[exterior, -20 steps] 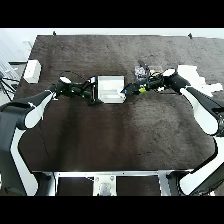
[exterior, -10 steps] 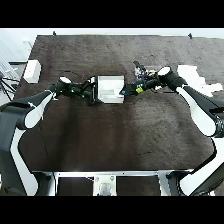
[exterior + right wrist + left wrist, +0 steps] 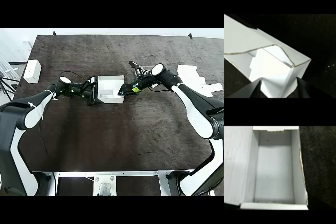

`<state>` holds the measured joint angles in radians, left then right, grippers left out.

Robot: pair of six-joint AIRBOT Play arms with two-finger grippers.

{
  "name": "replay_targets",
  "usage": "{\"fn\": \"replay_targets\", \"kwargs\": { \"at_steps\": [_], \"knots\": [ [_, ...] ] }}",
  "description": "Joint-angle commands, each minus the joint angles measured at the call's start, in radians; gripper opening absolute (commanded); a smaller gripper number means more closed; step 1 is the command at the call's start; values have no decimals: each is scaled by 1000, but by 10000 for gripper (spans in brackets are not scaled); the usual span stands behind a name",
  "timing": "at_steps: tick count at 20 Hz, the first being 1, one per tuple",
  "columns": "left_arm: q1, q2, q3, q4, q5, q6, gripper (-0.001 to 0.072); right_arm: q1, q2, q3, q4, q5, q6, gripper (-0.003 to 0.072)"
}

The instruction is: Fold the box and place the chain.

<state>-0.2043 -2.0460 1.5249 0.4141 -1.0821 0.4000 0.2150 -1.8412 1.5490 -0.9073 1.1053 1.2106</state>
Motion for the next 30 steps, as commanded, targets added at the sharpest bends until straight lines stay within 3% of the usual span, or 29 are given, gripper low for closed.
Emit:
{"fn": "replay_targets", "kwargs": {
  "at_steps": [1,13,20,24,28,30],
  "knots": [
    [0,-1,0,0,0,0,350,37,0,32,-141,-17,131,541],
    [0,-1,0,0,0,0,350,131,-1,96,-438,-10,500,539],
    [0,-1,0,0,0,0,350,173,-82,214,-490,117,573,518],
    [0,-1,0,0,0,0,351,185,-132,278,-591,182,654,516],
    [0,-1,0,0,0,0,350,180,-144,289,-605,191,688,492],
    [0,-1,0,0,-2,0,350,181,-149,290,-605,188,702,425]
  ]
}}
